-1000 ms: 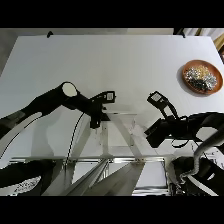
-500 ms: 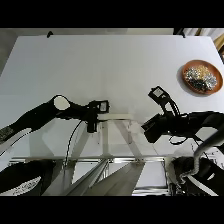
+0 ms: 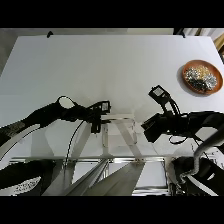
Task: Fold the box and place the chain.
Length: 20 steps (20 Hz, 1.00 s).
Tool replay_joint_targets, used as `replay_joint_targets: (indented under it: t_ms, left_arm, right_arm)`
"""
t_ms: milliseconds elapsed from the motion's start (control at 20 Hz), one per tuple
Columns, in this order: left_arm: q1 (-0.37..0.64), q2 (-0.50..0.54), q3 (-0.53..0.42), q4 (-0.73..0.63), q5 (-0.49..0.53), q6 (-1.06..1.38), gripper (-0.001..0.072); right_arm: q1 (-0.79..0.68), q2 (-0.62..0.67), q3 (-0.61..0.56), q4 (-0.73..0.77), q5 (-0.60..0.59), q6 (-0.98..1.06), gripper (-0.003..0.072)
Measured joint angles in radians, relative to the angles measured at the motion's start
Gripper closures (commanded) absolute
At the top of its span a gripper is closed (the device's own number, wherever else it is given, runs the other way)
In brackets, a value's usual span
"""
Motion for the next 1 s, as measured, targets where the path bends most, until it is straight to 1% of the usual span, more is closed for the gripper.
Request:
replay_joint_targets:
  t_ms: [300, 600, 1000]
  left_arm:
    - [0.0, -0.012, 0.008, 0.044, -0.008, -0.015, 0.0706]
    - [0.0, -0.015, 0.098, 0.193, -0.038, -0.108, 0.0705]
    - [0.0, -0.061, 0.126, 0.22, -0.058, -0.1, 0.0704]
  right_arm:
    - [0.0, 0.0, 0.0, 0.0, -0.007, 0.0, 0.0487]
    - [0.0, 0.0, 0.0, 0.0, -0.032, 0.0, 0.0487]
    - [0.0, 0.0, 0.0, 0.0, -0.04, 0.0, 0.0487]
